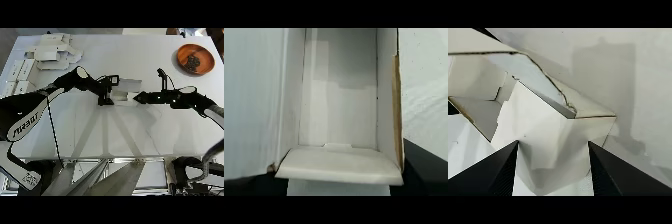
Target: Fold the box and place the chain.
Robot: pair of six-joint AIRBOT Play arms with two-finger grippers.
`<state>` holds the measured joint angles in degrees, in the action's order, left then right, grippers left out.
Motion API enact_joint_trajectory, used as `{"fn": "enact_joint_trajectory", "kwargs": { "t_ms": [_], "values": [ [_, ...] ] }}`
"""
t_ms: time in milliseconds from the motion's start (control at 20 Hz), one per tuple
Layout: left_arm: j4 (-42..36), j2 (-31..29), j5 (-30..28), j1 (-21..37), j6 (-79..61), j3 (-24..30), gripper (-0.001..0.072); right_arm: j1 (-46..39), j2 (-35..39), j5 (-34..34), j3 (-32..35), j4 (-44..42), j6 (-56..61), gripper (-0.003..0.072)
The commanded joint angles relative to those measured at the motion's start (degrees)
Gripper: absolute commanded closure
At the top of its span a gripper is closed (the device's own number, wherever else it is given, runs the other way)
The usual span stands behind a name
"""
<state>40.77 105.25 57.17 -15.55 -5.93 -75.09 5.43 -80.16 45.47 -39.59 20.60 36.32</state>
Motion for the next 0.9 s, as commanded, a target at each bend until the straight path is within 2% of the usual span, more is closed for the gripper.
{"fn": "enact_joint_trajectory", "kwargs": {
  "t_ms": [0,200,300,650,850],
  "values": [
    [-0.2,-0.02,0.09,-0.02,-0.02,-0.04,0.0126,1.29,-0.02,-3.43,-2.23,6.43,5.46,0.0207],
    [-0.2,-0.02,0.09,-0.02,0.0,-0.04,0.0126,2.58,-0.02,-2.16,-8.72,28.0,21.99,0.0208],
    [-0.2,-0.02,0.07,-0.02,-0.02,-0.04,0.0126,4.44,-0.02,-1.36,-10.86,34.29,26.67,0.0208],
    [-0.2,-0.02,0.09,-0.02,-0.02,-0.04,0.0126,10.71,-0.02,-0.61,-12.5,47.23,38.84,0.0208],
    [-0.2,-0.02,0.07,-0.02,-0.02,-0.04,0.0126,10.69,-0.02,1.46,-12.72,48.68,42.07,0.0228]
  ]
}}
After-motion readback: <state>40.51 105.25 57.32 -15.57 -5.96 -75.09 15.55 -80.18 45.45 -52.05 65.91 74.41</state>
